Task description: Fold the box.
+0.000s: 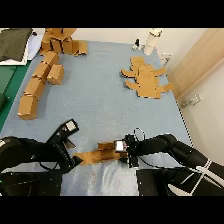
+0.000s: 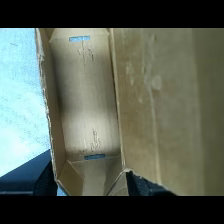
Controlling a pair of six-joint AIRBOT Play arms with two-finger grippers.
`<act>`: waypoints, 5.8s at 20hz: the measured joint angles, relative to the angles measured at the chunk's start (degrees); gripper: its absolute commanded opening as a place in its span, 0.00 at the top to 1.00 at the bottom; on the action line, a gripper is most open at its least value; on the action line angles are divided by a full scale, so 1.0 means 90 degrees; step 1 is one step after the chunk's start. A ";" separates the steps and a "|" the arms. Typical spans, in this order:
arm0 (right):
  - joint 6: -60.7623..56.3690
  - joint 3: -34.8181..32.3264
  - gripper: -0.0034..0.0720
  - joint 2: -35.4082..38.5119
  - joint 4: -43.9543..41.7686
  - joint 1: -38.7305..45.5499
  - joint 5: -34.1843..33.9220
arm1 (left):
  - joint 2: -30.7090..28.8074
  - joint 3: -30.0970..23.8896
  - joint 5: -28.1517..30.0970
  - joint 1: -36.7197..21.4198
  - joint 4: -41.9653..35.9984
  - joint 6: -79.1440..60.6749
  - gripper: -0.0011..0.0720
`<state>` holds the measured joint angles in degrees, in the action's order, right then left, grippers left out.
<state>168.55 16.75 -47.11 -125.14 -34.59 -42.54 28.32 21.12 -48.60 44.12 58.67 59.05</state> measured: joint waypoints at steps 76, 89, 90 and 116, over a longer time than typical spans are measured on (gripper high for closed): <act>-0.0005 0.0000 0.34 0.0000 0.0049 0.0000 0.0007 | 0.2567 0.0182 0.2990 0.1732 -0.0945 -0.1848 0.97; -0.0007 0.0000 0.34 0.0000 0.0049 0.0000 0.0005 | 0.2851 0.0180 0.3570 0.1732 -0.1707 -0.1848 0.97; -0.0007 0.0000 0.34 0.0000 0.0049 0.0000 0.0005 | 0.2858 0.0180 0.3602 0.1732 -0.1763 -0.1848 0.97; -0.0005 0.0000 0.34 0.0000 0.0053 0.0002 0.0002 | 0.3045 0.0180 0.4388 0.2169 -0.2149 -0.1826 0.84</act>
<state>168.51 16.75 -47.11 -124.66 -34.57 -42.52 55.72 22.74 -9.10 63.64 39.33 42.61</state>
